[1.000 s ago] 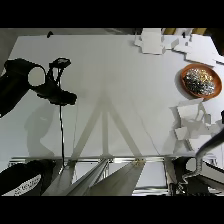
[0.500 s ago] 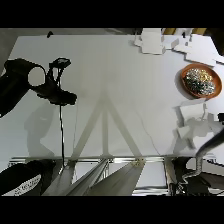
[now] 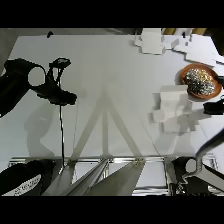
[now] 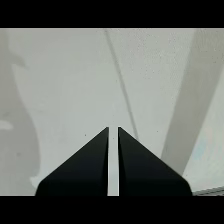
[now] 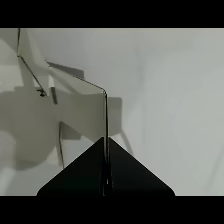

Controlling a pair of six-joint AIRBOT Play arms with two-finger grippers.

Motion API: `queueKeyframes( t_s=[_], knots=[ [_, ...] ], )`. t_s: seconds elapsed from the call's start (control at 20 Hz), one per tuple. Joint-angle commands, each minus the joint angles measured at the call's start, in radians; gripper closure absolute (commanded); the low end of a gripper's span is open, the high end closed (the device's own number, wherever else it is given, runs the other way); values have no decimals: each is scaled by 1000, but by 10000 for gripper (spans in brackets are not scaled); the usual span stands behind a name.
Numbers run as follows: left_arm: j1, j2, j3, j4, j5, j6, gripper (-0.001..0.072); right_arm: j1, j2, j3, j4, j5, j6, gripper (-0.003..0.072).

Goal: Fold the box and place the chain.

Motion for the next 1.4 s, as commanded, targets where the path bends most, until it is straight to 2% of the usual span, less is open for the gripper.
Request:
queueKeyframes(
  t_s=[0.0,0.2,0.4,0.7,0.9,1.1,1.15,1.25,1.3,1.35],
  knots=[
    [0,1,0,0,0,0,639,119,154,-97,250,-20,-18,670],
    [0,1,0,0,0,0,639,280,319,-248,319,-68,-6,670],
    [0,1,0,0,0,0,639,427,394,-331,319,-119,81,670],
    [0,1,0,0,0,0,639,597,396,-344,316,-185,140,670],
    [0,1,0,0,0,0,639,642,396,-344,315,-235,179,670],
    [0,1,0,0,0,0,639,644,396,-344,315,-221,179,669],
    [0,1,-1,0,6,0,639,644,396,-344,315,-213,179,669],
    [0,0,-1,0,82,1,639,644,396,-344,315,-199,179,669],
    [0,-3,-1,0,111,16,627,644,396,-344,315,-199,179,669],
    [1,-10,-1,-7,151,84,518,644,396,-344,315,-201,179,669]
  ],
)
